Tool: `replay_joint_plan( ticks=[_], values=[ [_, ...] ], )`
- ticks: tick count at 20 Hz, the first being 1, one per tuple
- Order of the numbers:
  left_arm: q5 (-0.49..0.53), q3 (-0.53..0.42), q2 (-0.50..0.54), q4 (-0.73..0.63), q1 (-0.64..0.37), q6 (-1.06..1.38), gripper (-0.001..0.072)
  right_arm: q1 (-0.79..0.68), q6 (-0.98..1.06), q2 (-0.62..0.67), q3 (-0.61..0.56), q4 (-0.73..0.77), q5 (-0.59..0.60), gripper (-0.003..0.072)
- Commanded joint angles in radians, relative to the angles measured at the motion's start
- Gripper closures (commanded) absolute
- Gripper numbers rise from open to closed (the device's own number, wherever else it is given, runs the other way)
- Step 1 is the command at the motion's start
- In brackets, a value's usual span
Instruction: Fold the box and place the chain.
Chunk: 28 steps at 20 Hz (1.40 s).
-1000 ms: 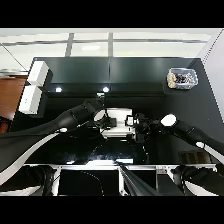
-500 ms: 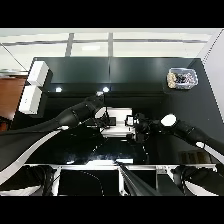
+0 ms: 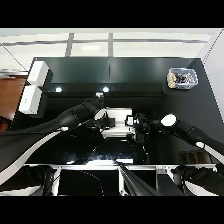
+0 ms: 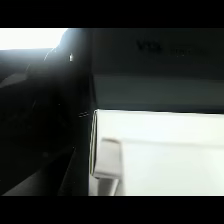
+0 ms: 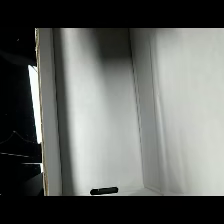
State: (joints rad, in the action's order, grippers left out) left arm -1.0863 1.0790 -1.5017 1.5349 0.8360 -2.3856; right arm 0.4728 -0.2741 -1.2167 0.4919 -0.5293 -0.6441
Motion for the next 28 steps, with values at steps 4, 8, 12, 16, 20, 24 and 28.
replay_joint_plan(
  ticks=[4, 8, 12, 16, 20, 24, 28],
  values=[
    [0.044, -0.010, 0.008, -0.003, -0.002, -0.002, 0.0358, 0.000, 0.000, 0.000, 0.000, 0.000, 0.000, 0.0193],
    [0.039, -0.010, 0.006, -0.002, -0.002, -0.002, 0.0437, 0.000, 0.000, 0.000, 0.000, 0.000, 0.000, 0.0193],
    [0.022, -0.010, 0.001, 0.001, -0.002, -0.002, 0.0437, 0.000, 0.001, 0.000, 0.000, 0.000, 0.000, 0.0194],
    [0.019, -0.010, -0.005, 0.001, 0.000, -0.002, 0.0436, 0.000, 0.000, 0.000, 0.000, 0.000, 0.000, 0.0194],
    [0.019, -0.010, -0.007, 0.001, 0.000, -0.005, 0.0486, 0.000, 0.001, 0.000, 0.000, 0.000, 0.000, 0.0193],
    [0.027, -0.010, -0.007, -0.003, 0.000, -0.005, 0.0644, 0.000, 0.001, 0.000, 0.000, 0.001, 0.000, 0.0193],
    [0.026, -0.010, -0.007, -0.003, 0.000, -0.005, 0.0666, 0.000, 0.001, 0.000, 0.000, 0.001, 0.000, 0.0194]
  ],
)
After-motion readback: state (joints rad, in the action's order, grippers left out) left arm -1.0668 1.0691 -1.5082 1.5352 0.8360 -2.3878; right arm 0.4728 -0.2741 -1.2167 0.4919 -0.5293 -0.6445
